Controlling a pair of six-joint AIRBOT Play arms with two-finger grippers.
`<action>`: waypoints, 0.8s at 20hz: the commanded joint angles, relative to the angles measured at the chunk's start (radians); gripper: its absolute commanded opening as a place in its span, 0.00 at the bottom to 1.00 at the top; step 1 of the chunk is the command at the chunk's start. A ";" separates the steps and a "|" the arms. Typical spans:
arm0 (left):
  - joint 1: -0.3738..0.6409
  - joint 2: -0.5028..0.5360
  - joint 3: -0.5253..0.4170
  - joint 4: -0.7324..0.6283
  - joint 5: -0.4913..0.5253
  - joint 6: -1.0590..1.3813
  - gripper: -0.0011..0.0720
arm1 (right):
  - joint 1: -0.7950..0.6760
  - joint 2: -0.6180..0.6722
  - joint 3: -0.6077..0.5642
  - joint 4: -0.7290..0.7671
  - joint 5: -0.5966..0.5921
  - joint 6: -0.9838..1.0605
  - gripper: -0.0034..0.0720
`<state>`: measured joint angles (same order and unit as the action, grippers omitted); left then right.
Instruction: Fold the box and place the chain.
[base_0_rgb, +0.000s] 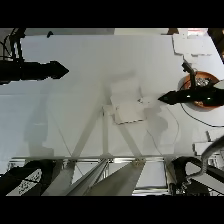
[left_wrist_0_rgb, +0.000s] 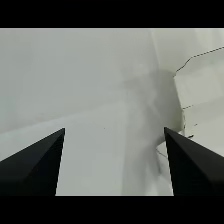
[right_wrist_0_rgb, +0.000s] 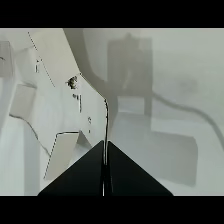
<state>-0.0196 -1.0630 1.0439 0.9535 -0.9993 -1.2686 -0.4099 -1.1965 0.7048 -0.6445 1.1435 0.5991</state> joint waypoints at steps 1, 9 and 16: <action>-0.001 0.000 0.000 0.000 0.000 0.000 0.97 | 0.060 0.054 -0.179 0.185 -0.212 -0.114 0.05; -0.001 0.000 0.001 0.000 0.000 0.000 0.97 | 0.193 0.061 -0.328 0.391 -0.433 -0.265 0.05; -0.001 0.000 0.000 0.000 0.000 0.000 0.97 | 0.199 0.062 -0.328 0.394 -0.422 -0.264 0.06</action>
<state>-0.0200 -1.0630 1.0439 0.9531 -0.9997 -1.2686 -0.2165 -1.1355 0.3801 -0.2607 0.7292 0.3424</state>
